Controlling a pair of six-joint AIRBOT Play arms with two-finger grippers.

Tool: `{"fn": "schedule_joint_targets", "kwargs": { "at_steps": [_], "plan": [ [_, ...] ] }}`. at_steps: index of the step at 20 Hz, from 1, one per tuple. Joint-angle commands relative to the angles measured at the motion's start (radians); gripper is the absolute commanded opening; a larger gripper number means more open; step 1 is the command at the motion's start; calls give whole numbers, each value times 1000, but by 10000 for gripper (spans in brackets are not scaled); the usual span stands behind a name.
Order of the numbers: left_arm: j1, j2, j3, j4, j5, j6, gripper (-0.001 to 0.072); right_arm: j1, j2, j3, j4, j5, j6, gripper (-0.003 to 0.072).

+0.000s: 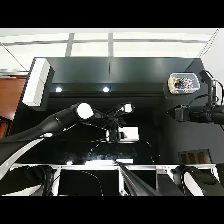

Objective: Fold the box and place the chain.

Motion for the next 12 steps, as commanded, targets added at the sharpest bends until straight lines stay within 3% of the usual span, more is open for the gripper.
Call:
{"fn": "schedule_joint_targets", "kwargs": {
  "at_steps": [1,12],
  "plan": [
    [-11,-35,23,18,-17,-48,716,-1,1,0,2,3,-7,7],
    [-34,-42,23,81,-20,-47,716,-1,1,0,2,1,-13,8]
  ]
}}
